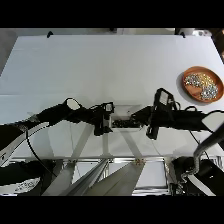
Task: Fold the box and place the chain.
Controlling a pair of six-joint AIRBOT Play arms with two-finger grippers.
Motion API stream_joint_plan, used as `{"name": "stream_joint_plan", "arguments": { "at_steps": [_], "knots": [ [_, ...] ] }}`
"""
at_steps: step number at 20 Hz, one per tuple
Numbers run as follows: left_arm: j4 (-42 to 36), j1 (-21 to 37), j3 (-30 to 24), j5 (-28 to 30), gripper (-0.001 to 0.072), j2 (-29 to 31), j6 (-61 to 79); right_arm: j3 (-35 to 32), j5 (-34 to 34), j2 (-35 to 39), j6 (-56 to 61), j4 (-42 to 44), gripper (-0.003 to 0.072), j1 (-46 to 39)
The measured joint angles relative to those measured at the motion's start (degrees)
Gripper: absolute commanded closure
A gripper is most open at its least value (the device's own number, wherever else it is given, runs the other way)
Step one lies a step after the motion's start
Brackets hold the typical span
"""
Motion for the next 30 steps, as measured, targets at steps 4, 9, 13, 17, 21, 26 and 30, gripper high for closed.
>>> {"name": "stream_joint_plan", "arguments": {
  "at_steps": [4,9,13,17,21,26,30],
  "knots": [
    [0.0,0.0,0.0,0.0,0.0419,0.0,0.0,-0.1,-5.3,-9.0,-0.4,1.4,0.0531,3.7],
    [0.0,0.0,0.0,0.0,0.0419,0.0,0.0,-0.1,-8.0,-12.3,-0.4,1.6,0.0499,4.9],
    [0.0,0.0,0.0,0.0,0.0419,0.0,0.0,-0.1,-6.2,-8.8,2.5,-1.4,0.05,0.9],
    [0.0,0.0,0.0,0.0,0.0419,0.0,0.0,-0.1,1.8,-5.8,5.6,-9.7,0.0505,-7.4],
    [0.0,0.0,0.0,0.0,0.0419,0.0,0.0,-0.3,8.4,-5.2,7.8,-19.5,0.0506,-12.6],
    [0.0,0.0,0.0,0.0,0.0419,0.0,0.0,-3.2,10.4,-5.0,3.1,-25.5,0.0269,-14.4],
    [0.0,0.0,0.0,0.0,0.0419,0.0,0.0,-7.3,8.1,-5.0,-9.0,-22.3,0.0293,-14.4]
  ]
}}
